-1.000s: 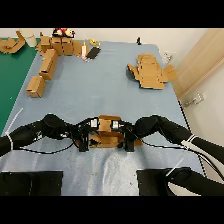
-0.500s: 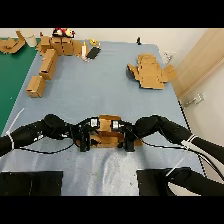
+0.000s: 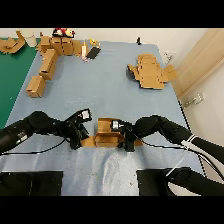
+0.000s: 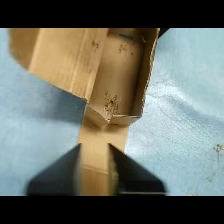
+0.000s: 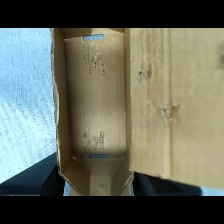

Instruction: Fold the box.

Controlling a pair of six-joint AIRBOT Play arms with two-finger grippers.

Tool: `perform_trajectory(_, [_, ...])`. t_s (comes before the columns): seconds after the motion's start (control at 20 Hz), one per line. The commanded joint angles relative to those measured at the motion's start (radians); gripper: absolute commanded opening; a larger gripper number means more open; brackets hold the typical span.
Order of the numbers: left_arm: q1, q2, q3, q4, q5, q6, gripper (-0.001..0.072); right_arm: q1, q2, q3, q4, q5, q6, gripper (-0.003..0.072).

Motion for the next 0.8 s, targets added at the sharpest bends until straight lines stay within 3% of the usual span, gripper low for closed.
perform_trajectory(0.0, [0.01,0.146,0.016,0.127,-0.02,-0.263,0.0012,0.0,0.0,0.0,0.0,0.0,0.0,0.0495])
perform_trajectory(0.15, [0.076,0.245,0.035,0.33,0.0,-0.924,0.0013,0.0,0.0,0.0,0.0,0.0,0.0,0.0495])
perform_trajectory(0.25, [0.179,0.261,0.034,0.445,-0.112,-1.318,0.0012,0.0,0.0,0.0,0.0,0.0,0.0,0.0495])
perform_trajectory(0.35, [0.287,0.243,0.025,0.428,-0.236,-1.379,0.0012,0.0,0.0,0.0,0.0,0.0,0.0,0.0495])
perform_trajectory(0.5, [0.37,0.142,0.018,0.324,-0.33,-1.351,0.0011,0.0,0.0,0.0,0.0,0.0,0.0,0.0495])
perform_trajectory(0.75, [0.309,-0.09,0.018,0.127,-0.287,-1.23,0.0011,0.0,0.0,0.0,0.0,0.0,0.0,0.0495])
